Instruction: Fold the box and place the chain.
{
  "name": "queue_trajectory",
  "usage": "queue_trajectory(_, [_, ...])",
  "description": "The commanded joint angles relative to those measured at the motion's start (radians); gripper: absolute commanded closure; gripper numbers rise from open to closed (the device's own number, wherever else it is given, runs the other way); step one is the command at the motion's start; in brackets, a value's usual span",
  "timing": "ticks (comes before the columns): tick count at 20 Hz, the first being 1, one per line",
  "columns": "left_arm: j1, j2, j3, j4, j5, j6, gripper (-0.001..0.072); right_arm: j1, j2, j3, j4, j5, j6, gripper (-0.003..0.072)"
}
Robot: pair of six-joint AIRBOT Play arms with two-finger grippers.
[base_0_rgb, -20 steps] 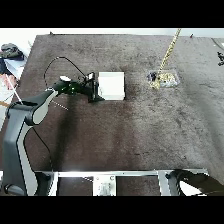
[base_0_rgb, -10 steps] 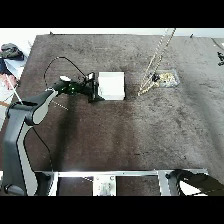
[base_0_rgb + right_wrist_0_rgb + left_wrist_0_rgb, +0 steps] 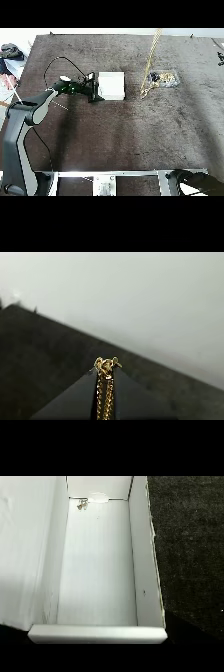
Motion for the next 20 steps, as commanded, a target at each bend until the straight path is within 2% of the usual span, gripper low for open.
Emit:
queue_trajectory(1, [0.0, 0.0, 0.0, 0.0, 0.0, 0.0, 0.0182, 0.058, -0.069, 0.0, 0.027, 0.091, -0.023, 0.0675])
queue_trajectory(5, [0.0, 0.0, 0.0, 0.0, 0.0, 0.0, 0.0181, 0.072, -0.164, 0.0, 0.061, 0.092, -0.053, 0.0675])
queue_trajectory(11, [0.0, 0.0, 0.0, 0.0, 0.0, 0.0, 0.0182, 0.071, -0.219, 0.0, 0.146, 0.082, -0.114, 0.0675])
queue_trajectory(20, [0.0, 0.0, 0.0, 0.0, 0.0, 0.0, 0.0182, 0.069, -0.072, 0.014, -0.156, 0.071, -0.121, 0.0675])
